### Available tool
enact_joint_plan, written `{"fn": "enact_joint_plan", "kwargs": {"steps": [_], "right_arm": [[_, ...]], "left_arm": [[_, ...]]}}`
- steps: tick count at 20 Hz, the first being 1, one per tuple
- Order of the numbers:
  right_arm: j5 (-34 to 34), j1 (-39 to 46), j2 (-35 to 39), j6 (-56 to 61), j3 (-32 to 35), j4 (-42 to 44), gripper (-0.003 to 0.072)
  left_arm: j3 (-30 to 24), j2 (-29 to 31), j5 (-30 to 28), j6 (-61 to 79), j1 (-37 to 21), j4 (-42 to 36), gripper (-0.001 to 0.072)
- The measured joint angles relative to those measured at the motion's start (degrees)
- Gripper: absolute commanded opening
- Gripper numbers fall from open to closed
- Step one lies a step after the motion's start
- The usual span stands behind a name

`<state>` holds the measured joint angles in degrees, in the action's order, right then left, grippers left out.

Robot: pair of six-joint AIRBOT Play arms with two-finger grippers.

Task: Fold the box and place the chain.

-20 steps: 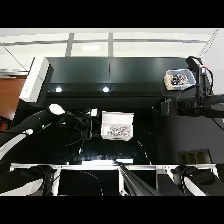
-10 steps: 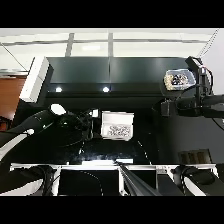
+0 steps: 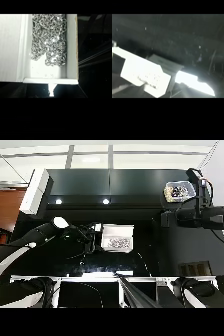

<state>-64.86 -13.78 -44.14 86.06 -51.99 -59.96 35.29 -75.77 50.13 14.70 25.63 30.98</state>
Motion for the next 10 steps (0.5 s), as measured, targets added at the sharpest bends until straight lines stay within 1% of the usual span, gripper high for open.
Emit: {"fn": "enact_joint_plan", "kwargs": {"steps": [2, 4, 8, 10], "right_arm": [[2.9, -1.2, -1.3, 0.3, 0.1, 0.0, 0.0720], [6.3, -2.3, -4.3, 0.6, 0.1, -0.1, 0.0720], [13.9, -3.1, -13.8, -0.5, 0.1, 0.9, 0.0720], [15.1, -3.5, -18.6, -4.3, 0.1, 3.1, 0.0720]], "left_arm": [[0.0, 0.0, -0.1, -0.1, 0.0, 0.0, 0.0388], [0.0, 0.0, -0.1, -0.1, 0.1, 0.1, 0.0388], [0.0, 0.0, -0.2, -0.1, 0.1, 0.1, 0.0388], [0.0, 0.0, -0.2, -0.1, 0.1, 0.1, 0.0389]]}}
